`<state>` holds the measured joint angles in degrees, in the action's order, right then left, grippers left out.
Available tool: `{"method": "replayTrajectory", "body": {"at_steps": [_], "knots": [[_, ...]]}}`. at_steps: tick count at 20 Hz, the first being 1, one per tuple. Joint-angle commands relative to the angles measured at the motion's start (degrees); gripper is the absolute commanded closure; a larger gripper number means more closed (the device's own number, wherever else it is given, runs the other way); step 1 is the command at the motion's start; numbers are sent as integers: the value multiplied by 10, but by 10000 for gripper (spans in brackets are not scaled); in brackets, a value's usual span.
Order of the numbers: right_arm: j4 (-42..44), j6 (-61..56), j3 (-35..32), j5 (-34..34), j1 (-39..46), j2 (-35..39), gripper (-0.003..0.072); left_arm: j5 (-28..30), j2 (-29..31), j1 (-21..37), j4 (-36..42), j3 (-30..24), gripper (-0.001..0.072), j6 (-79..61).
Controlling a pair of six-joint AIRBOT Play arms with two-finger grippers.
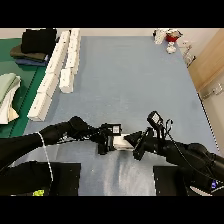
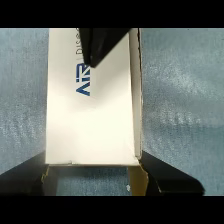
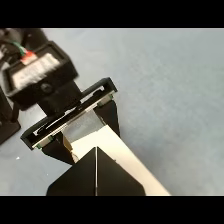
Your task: Fold the box.
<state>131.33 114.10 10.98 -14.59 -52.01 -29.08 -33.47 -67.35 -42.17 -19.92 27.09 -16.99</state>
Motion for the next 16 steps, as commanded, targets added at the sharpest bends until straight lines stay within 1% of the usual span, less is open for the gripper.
{"method": "replayTrajectory", "body": {"at_steps": [1, 3, 9, 12, 16], "knots": [[15, -84, -52, 63, -38, 12, 682, 0, 0, 0, 0, 0, 211, 0], [13, -91, -68, 68, -45, 12, 682, 0, 0, 0, 0, 0, 212, 0], [11, -94, -86, 68, -45, 0, 682, 0, 0, 0, 0, 0, 211, 0], [11, -98, -88, 69, -45, -22, 682, 0, 0, 0, 0, 0, 212, 0], [11, -98, -88, 73, -45, -23, 681, 0, 0, 0, 0, 0, 211, 0]]}}
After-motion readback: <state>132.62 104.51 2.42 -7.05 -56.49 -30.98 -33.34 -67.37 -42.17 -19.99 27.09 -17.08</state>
